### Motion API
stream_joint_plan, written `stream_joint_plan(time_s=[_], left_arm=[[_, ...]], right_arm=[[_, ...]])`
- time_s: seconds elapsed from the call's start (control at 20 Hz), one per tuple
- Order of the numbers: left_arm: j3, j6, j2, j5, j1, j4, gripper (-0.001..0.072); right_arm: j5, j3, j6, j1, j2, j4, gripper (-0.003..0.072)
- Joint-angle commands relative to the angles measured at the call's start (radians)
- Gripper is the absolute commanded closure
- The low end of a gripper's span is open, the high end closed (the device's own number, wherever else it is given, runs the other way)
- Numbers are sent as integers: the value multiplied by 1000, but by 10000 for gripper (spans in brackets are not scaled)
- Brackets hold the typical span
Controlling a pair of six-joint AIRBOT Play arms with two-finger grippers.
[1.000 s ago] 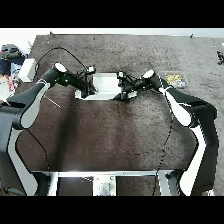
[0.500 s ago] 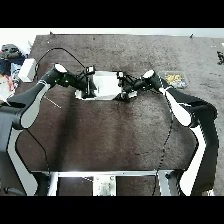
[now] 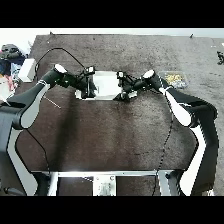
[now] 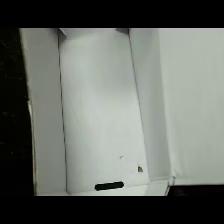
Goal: Fold the box and place the chain.
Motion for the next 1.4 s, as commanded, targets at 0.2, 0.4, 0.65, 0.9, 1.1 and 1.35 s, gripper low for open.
stream_joint_plan(time_s=[0.2,0.4,0.65,0.9,1.1,1.35], left_arm=[[1,-69,5,-58,77,51,698],[87,-280,11,-150,99,30,704],[109,-713,124,-4,141,148,706],[-51,-954,224,31,240,119,706],[-220,-986,227,24,265,101,705],[-308,-987,226,95,265,99,703]], right_arm=[[0,0,0,1,0,0,211],[0,0,0,1,0,0,211],[0,0,0,1,0,0,212],[0,0,0,0,0,1,211],[0,0,0,0,0,0,211],[0,0,0,1,0,0,211]])
